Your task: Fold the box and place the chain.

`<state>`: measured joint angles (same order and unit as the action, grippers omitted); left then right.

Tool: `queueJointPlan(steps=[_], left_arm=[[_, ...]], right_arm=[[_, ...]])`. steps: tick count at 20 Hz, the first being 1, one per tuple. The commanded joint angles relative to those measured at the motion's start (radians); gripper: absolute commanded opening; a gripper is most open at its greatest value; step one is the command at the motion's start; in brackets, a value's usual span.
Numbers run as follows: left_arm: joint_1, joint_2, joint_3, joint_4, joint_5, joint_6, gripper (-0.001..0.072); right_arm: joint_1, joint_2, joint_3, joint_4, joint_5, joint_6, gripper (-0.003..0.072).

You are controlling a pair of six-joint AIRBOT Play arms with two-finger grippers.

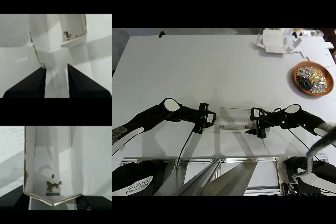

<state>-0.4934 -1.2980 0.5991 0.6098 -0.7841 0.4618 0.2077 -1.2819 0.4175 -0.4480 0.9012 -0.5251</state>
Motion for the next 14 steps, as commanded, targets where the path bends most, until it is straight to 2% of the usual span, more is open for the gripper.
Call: queueJointPlan(steps=[1, 2, 14], left_arm=[[-0.036, -0.018, 0.0, -0.018, -0.002, 0.009, 0.0288], [-0.049, -0.021, 0.0, -0.019, -0.006, 0.009, 0.0264], [-0.074, -0.023, 0.0, -0.045, 0.05, 0.009, 0.0254]], right_arm=[[0.0, 0.0, 0.0, 0.0, 0.0, 0.0, 0.034], [0.0, 0.0, 0.0, 0.0, 0.0, 0.0, 0.034], [0.0, 0.0, 0.0, 0.0, 0.0, 0.0, 0.034]])
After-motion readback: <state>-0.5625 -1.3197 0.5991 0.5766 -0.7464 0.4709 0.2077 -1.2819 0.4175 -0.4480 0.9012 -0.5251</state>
